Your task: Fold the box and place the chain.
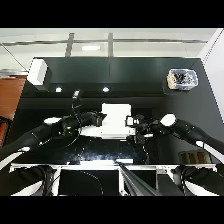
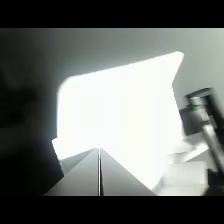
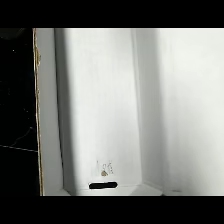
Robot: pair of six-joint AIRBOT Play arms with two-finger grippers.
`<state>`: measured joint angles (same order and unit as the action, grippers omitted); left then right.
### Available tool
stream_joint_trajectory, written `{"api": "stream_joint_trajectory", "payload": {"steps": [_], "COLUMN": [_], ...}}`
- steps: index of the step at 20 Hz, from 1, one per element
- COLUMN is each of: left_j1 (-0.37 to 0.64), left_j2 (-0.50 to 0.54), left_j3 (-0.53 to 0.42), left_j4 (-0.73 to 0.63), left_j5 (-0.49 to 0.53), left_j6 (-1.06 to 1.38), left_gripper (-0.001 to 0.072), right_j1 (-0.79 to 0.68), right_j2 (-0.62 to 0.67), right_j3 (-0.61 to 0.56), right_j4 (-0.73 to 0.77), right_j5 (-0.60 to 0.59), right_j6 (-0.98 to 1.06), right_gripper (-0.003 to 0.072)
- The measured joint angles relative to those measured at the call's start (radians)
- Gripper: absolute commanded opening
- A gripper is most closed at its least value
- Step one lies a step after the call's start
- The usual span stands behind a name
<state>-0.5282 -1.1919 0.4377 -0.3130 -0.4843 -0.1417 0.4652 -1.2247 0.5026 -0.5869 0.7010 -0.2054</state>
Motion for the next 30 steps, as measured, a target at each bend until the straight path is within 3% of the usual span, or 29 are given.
{"api": "stream_joint_trajectory", "payload": {"steps": [4,11,15,16,17,18,19,22,25,28,30], "left_j1": [-0.005,-0.006,0.035,0.062,0.093,0.135,0.179,0.325,0.400,0.385,0.328], "left_j2": [-0.064,-0.108,-0.095,-0.085,-0.073,-0.058,-0.044,-0.013,0.000,0.004,0.005], "left_j3": [0.057,0.172,0.240,0.256,0.266,0.274,0.280,0.289,0.293,0.293,0.287], "left_j4": [0.152,0.692,0.821,0.845,0.863,0.882,0.898,0.970,1.069,1.132,1.151], "left_j5": [0.008,-0.061,-0.113,-0.137,-0.161,-0.187,-0.216,-0.343,-0.528,-0.670,-0.680], "left_j6": [-0.082,-0.446,-0.509,-0.517,-0.525,-0.541,-0.553,-0.586,-0.479,-0.288,-0.164], "left_gripper": [0.0030,0.0030,0.0034,0.0067,0.0233,0.0536,0.0716,0.0706,0.0694,0.0694,0.0675], "right_j1": [0.000,0.000,0.000,0.000,0.000,0.000,0.000,0.000,0.000,0.000,0.000], "right_j2": [0.000,0.000,0.000,0.000,0.000,0.000,0.000,0.000,0.000,0.000,0.000], "right_j3": [0.000,0.000,0.000,0.000,0.000,0.000,0.000,0.000,0.000,0.000,0.000], "right_j4": [0.000,-0.002,-0.001,0.000,0.000,0.000,0.000,0.000,0.000,0.000,0.000], "right_j5": [0.000,0.002,0.001,0.000,-0.001,-0.001,-0.002,-0.001,-0.001,0.000,0.000], "right_j6": [0.000,-0.001,0.000,0.000,0.000,0.000,0.000,0.000,0.000,0.000,0.000], "right_gripper": [0.0473,0.0473,0.0473,0.0473,0.0473,0.0473,0.0473,0.0473,0.0473,0.0473,0.0473]}}
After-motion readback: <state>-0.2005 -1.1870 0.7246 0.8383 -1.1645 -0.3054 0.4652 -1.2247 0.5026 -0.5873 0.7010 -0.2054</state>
